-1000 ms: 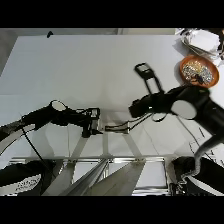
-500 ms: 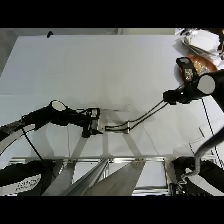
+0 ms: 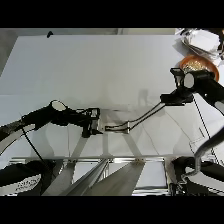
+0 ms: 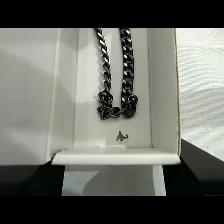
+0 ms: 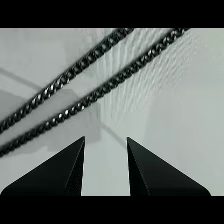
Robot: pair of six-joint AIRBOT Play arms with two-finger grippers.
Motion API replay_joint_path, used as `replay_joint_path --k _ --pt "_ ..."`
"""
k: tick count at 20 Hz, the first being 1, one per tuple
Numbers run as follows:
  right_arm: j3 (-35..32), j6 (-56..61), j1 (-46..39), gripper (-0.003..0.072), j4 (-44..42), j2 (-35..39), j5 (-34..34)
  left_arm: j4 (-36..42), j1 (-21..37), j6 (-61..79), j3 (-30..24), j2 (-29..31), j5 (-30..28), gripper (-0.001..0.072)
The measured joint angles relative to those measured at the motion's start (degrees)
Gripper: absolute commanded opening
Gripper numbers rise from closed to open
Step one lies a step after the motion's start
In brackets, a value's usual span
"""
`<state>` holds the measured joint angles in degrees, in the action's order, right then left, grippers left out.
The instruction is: Fold the box and place the chain.
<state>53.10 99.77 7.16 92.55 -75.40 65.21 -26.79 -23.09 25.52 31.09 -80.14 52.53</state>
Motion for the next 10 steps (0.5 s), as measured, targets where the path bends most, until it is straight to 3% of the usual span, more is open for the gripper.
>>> replay_joint_path --k 10 --pt "0.0 3.3 -0.1 0.0291 -0.2 -4.9 -5.8 0.0 0.0 0.0 0.0 0.0 0.0 0.0273"
